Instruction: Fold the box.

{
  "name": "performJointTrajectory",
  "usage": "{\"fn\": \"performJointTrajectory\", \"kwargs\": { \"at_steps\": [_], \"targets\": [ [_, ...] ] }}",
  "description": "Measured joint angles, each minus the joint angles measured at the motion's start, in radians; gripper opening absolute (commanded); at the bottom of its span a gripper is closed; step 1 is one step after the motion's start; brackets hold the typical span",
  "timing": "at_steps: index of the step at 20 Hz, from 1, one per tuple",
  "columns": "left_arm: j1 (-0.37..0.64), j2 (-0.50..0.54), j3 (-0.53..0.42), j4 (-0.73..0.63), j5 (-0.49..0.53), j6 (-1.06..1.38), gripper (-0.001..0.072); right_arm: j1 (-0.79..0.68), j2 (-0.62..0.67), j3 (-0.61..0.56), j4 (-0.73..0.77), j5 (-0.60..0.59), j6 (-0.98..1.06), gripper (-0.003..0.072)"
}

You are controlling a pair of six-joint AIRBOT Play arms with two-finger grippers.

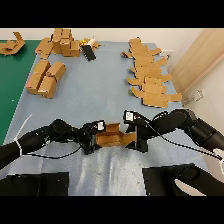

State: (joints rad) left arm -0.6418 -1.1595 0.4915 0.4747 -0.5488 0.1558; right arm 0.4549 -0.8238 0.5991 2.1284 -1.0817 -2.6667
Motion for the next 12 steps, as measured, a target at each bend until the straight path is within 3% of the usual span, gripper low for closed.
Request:
{"fn": "performJointTrajectory", "kwargs": {
  "at_steps": [12],
  "targets": [
    [-0.001, 0.001, 0.001, -0.010, -0.023, 0.001, 0.0695, 0.000, 0.000, 0.000, -0.004, 0.007, 0.000, 0.0704]
  ]
}}
